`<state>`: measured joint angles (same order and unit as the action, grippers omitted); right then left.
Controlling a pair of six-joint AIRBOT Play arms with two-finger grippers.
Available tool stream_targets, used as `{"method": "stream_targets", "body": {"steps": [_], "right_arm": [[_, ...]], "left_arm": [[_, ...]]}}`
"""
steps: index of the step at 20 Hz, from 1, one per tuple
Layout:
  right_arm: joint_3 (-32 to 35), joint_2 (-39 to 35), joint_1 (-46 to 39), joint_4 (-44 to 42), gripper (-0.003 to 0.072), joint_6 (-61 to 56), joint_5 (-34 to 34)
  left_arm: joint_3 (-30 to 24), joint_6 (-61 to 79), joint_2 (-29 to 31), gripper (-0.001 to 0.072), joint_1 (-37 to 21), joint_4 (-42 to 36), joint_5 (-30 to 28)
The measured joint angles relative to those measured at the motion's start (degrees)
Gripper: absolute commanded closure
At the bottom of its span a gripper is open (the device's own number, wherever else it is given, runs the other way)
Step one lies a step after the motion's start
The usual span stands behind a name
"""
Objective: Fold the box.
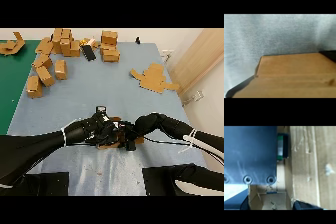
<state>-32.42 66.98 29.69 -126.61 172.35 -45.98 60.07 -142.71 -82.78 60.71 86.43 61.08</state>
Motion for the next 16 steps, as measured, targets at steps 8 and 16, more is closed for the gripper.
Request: {"method": "stream_targets", "body": {"steps": [8,16], "right_arm": [[0.0,0.0,0.0,-0.02,0.0104,0.0,0.0],[0.0,0.0,0.0,-0.02,0.0104,0.0,0.0]], "left_arm": [[1.66,0.39,0.0,0.0271,0.02,-0.17,1.55],[4.83,0.44,0.0,0.0271,-0.07,1.6,6.43]]}}
